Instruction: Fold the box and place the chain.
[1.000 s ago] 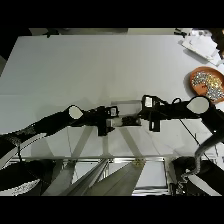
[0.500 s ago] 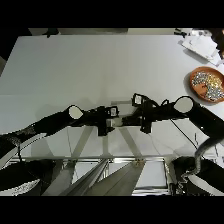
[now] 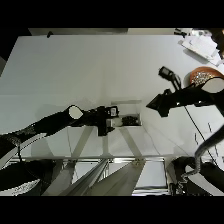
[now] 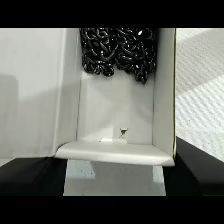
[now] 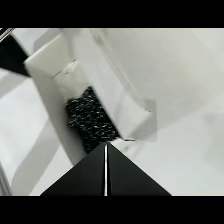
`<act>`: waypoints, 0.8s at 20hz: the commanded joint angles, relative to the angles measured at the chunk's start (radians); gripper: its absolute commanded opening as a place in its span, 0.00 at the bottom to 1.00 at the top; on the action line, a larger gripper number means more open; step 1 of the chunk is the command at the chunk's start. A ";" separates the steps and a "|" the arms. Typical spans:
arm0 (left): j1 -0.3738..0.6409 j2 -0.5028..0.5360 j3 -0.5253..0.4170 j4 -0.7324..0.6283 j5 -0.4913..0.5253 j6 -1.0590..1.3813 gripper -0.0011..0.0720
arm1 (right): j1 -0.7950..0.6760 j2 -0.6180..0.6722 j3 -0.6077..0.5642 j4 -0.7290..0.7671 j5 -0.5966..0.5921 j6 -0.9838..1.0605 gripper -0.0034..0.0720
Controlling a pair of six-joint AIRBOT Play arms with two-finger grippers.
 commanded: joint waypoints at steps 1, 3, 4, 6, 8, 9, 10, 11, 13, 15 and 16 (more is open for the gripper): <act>0.000 0.000 0.000 0.000 0.000 0.000 0.50 | -0.098 -0.052 0.099 0.056 0.006 0.184 0.06; 0.000 0.000 0.000 0.000 0.001 0.000 0.50 | -0.062 -0.152 0.167 0.060 -0.047 0.217 0.06; 0.000 0.000 0.000 0.000 0.000 0.000 0.50 | -0.032 -0.214 0.201 0.058 -0.053 0.226 0.06; 0.000 0.000 0.000 0.000 0.000 0.000 0.50 | 0.046 -0.348 0.278 0.035 -0.048 0.238 0.06; 0.000 0.000 0.000 0.000 0.000 0.000 0.50 | 0.116 -0.454 0.355 -0.021 -0.008 0.257 0.06; 0.000 0.000 0.000 0.000 0.000 0.000 0.50 | 0.141 -0.489 0.387 -0.050 0.024 0.258 0.06; 0.000 0.000 0.000 0.000 0.000 0.000 0.50 | 0.164 -0.516 0.415 -0.078 0.063 0.258 0.06; 0.000 0.000 0.000 0.000 0.000 0.000 0.50 | 0.182 -0.527 0.428 -0.103 0.096 0.257 0.06; 0.000 0.000 0.000 0.000 0.000 0.000 0.50 | 0.199 -0.524 0.430 -0.137 0.152 0.238 0.06; 0.000 0.000 0.000 0.000 0.000 0.000 0.50 | 0.215 -0.515 0.430 -0.177 0.224 0.214 0.06; 0.000 0.000 0.000 0.000 0.000 0.000 0.50 | 0.227 -0.506 0.430 -0.201 0.253 0.196 0.06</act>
